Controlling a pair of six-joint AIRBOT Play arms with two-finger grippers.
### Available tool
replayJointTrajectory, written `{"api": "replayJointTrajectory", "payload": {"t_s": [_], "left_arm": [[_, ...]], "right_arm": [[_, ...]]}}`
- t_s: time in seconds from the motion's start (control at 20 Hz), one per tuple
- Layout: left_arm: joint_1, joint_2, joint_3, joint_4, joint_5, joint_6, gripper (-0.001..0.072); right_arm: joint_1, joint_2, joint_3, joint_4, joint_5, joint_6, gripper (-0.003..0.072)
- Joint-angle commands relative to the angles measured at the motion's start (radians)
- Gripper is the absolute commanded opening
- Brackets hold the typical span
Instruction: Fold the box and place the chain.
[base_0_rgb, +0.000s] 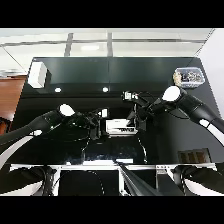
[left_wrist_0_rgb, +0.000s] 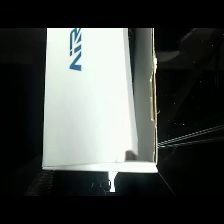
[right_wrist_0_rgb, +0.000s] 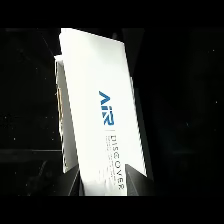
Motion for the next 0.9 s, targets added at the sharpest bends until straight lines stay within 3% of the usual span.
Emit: {"api": "replayJointTrajectory", "payload": {"t_s": [0.0,0.05,0.85], "left_arm": [[0.001,0.0,0.001,0.0,0.003,-0.002,0.0347],[0.002,0.0,0.001,0.0,0.003,-0.002,0.0347],[0.002,0.0,0.001,0.0,0.003,-0.002,0.0347]], "right_arm": [[0.001,0.002,-0.001,-0.047,0.016,0.052,0.0324],[0.002,0.002,-0.001,-0.047,0.015,0.051,0.0396],[0.002,0.001,-0.001,-0.047,0.009,0.058,0.0385]]}}
